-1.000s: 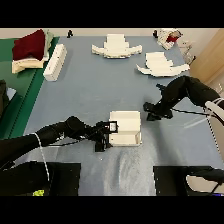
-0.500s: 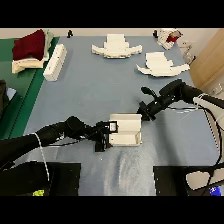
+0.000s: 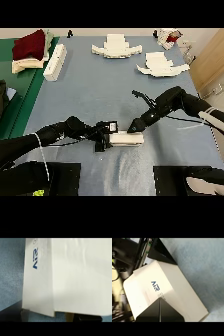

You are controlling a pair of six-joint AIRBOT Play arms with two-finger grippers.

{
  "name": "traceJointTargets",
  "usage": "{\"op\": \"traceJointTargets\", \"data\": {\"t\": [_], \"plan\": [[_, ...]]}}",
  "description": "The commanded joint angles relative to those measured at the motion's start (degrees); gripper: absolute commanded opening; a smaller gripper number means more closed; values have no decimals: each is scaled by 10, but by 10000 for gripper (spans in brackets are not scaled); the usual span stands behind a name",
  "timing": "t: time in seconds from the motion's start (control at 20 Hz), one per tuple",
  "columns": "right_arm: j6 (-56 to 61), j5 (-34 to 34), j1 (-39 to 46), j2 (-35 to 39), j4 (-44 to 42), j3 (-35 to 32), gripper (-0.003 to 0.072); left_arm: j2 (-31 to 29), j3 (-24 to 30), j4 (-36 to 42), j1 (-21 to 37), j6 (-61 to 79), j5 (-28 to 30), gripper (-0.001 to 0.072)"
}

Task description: Fold the box.

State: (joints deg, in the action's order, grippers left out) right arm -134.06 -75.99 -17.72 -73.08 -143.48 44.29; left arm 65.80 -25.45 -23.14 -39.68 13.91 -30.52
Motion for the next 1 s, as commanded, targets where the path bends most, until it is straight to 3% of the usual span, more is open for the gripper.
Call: {"op": "traceJointTargets", "data": {"t": [0.0,0.35,0.75,0.8,0.85,0.9,0.95], "plan": [[-52,155,-56,88,14,-65,1,0,0,0,0,0,0,468],[-59,329,-160,216,74,-166,1,0,0,0,0,0,0,468],[-89,353,-188,278,108,-170,6,0,0,0,0,0,0,468],[-114,348,-188,288,108,-170,122,0,0,0,0,0,0,468],[-146,342,-188,294,108,-170,392,0,0,0,0,0,0,468],[-177,332,-188,297,108,-170,541,0,0,0,0,0,0,468],[-200,325,-188,296,108,-170,569,0,0,0,0,0,0,468]]}}
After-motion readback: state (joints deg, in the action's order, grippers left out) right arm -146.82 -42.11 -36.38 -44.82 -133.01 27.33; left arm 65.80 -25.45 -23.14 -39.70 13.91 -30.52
